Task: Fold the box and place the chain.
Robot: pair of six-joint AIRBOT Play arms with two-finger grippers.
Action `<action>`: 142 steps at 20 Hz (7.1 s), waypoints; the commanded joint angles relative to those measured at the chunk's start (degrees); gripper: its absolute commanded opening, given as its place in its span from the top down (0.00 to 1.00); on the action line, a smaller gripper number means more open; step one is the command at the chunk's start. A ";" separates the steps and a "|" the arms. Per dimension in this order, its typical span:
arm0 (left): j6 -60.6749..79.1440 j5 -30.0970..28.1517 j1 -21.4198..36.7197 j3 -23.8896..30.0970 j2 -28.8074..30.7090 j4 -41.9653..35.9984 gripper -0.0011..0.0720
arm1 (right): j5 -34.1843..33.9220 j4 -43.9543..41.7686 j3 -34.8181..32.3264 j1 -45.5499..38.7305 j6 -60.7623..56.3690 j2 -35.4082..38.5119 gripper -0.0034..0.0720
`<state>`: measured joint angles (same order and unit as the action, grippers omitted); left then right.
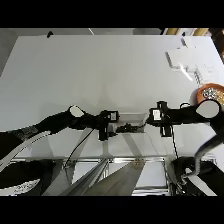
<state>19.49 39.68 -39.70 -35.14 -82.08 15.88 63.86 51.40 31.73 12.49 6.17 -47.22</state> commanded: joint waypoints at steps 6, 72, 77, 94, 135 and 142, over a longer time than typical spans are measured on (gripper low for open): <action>0.00 0.00 -0.02 0.00 0.02 0.02 0.51 | -13.88 -6.62 0.02 20.61 -1.81 1.22 0.94; 0.00 0.00 -0.02 0.00 0.02 0.02 0.51 | -21.57 -8.07 0.39 24.22 -4.85 -5.95 0.91; 0.00 0.00 -0.02 0.00 0.02 0.02 0.51 | -20.15 -1.97 1.57 22.03 -4.68 -1.01 0.79; 0.00 0.00 -0.02 0.00 0.02 0.02 0.51 | -10.71 19.26 -6.58 -6.25 -0.42 -5.92 0.78; 0.00 0.17 -0.02 0.00 0.02 0.02 0.51 | -10.91 11.61 -6.56 -6.25 1.16 2.25 0.94; 0.00 0.17 -0.02 0.02 0.02 0.02 0.51 | -2.03 -12.50 -6.56 -5.86 1.49 14.97 0.94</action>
<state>19.49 39.90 -39.70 -35.16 -82.11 15.90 57.89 49.82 25.10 6.33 7.53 -36.05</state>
